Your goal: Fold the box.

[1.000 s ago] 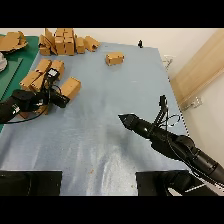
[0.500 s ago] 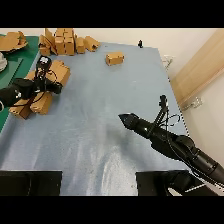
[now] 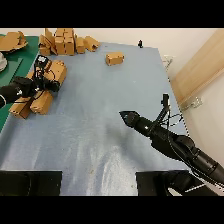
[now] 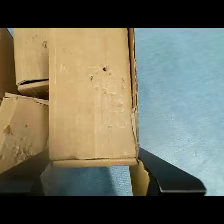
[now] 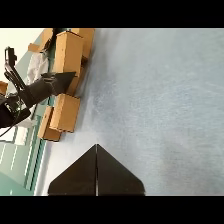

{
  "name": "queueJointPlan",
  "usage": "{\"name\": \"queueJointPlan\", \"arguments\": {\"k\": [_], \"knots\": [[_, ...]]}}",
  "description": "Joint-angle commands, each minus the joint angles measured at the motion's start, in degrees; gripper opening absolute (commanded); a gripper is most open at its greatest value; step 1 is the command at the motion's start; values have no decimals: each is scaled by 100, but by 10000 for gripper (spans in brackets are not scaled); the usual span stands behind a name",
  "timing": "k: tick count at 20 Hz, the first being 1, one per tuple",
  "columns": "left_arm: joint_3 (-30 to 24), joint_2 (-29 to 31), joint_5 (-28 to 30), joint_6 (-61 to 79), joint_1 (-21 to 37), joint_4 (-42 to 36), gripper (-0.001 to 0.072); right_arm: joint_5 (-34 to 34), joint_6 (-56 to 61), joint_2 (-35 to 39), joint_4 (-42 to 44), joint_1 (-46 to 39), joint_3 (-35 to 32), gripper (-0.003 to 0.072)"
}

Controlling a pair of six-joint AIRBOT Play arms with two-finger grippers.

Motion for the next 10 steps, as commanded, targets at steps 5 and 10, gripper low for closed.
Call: {"name": "queueJointPlan", "arguments": {"k": [5, 10], "knots": [[15, -96, -568, -173, 304, 103, 400, 52, 2, 2, 2, -2, 4, 3], [66, 125, -702, -157, 61, 686, 401, 101, 2, -2, 2, -4, 2, 3]]}}
